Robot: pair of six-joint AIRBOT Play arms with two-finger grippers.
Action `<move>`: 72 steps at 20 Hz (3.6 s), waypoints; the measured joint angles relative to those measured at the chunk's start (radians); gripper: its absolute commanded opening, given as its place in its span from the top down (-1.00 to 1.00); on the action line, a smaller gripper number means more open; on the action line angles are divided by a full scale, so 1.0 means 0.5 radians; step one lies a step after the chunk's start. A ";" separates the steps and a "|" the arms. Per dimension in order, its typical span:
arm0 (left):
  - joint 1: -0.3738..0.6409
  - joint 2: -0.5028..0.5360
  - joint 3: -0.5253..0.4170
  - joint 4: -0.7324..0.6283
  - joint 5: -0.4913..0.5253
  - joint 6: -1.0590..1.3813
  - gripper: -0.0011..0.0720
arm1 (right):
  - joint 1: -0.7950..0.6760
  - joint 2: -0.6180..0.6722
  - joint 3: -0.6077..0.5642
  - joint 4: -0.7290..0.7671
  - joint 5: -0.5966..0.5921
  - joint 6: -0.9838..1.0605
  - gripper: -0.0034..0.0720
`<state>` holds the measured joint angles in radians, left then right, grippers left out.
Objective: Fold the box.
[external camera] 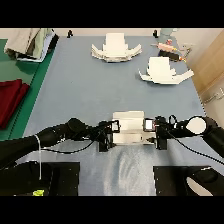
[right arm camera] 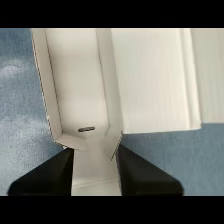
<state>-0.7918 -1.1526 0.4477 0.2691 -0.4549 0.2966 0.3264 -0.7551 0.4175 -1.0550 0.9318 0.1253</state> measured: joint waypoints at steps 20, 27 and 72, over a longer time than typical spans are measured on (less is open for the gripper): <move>0.000 0.000 0.001 0.001 -0.001 0.007 -0.18 | 0.109 -0.096 -0.062 0.342 -0.086 -0.149 -0.64; 0.000 0.000 0.000 0.000 -0.002 0.001 -0.18 | 0.117 -0.080 -0.060 0.266 -0.086 -0.029 0.22; 0.000 -0.001 0.001 0.001 0.000 0.003 -0.18 | -0.299 -0.193 0.130 0.362 0.423 2.316 -0.10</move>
<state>-0.7918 -1.1530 0.4480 0.2695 -0.4549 0.2981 0.1768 -0.8516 0.4824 -0.8742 1.1431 1.2831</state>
